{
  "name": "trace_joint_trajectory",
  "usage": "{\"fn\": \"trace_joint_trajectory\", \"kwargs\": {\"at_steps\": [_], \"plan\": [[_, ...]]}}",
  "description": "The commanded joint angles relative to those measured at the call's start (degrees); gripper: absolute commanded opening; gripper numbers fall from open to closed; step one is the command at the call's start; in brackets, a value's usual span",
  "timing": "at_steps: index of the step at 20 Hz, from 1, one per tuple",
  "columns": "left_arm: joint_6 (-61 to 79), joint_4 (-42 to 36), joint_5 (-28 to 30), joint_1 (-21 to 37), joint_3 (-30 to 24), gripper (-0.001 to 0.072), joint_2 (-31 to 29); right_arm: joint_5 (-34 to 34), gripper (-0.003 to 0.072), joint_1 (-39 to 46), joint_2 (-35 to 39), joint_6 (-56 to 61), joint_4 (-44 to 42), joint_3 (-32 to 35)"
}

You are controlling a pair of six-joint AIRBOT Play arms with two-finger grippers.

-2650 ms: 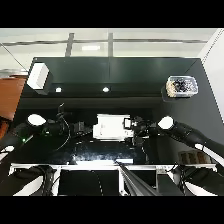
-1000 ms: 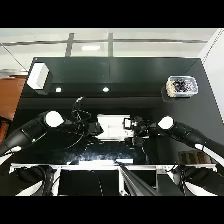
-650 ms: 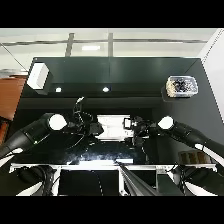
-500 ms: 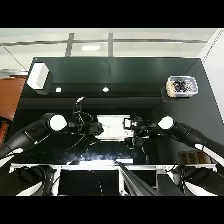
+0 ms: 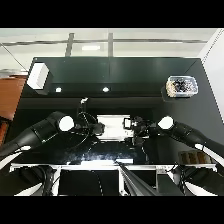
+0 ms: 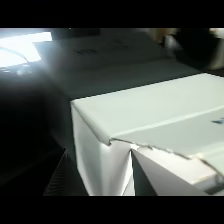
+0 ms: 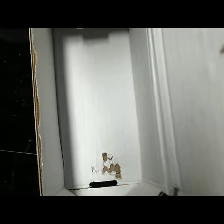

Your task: Fold the box and place the chain.

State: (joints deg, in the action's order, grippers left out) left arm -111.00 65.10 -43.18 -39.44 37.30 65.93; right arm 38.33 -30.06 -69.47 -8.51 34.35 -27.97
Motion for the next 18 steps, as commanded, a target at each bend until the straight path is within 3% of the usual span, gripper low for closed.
{"fn": "trace_joint_trajectory", "kwargs": {"at_steps": [1,4,7,9,11,18], "plan": [[-9.2,9.5,-2.7,-3.0,2.1,0.0451,0.4,0.0,0.0541,0.0,0.0,0.0,0.0,0.0],[-15.2,15.8,-4.5,-5.7,4.0,0.045,0.8,0.0,0.0541,0.0,0.0,0.0,0.0,0.0],[-16.4,17.0,-8.5,-7.2,7.4,0.0449,4.6,0.0,0.0541,0.0,0.0,0.0,0.0,0.0],[-16.8,17.6,-11.2,-8.2,10.3,0.0342,8.2,0.0,0.0541,0.0,0.0,0.0,0.0,0.0],[-19.4,17.9,-13.9,-9.1,12.5,0.0327,10.8,0.0,0.0541,0.0,0.0,0.0,0.0,0.0],[-24.5,20.1,-13.8,-9.5,14.1,0.0328,11.5,0.0,0.0541,0.0,0.0,0.0,0.0,0.0]]}}
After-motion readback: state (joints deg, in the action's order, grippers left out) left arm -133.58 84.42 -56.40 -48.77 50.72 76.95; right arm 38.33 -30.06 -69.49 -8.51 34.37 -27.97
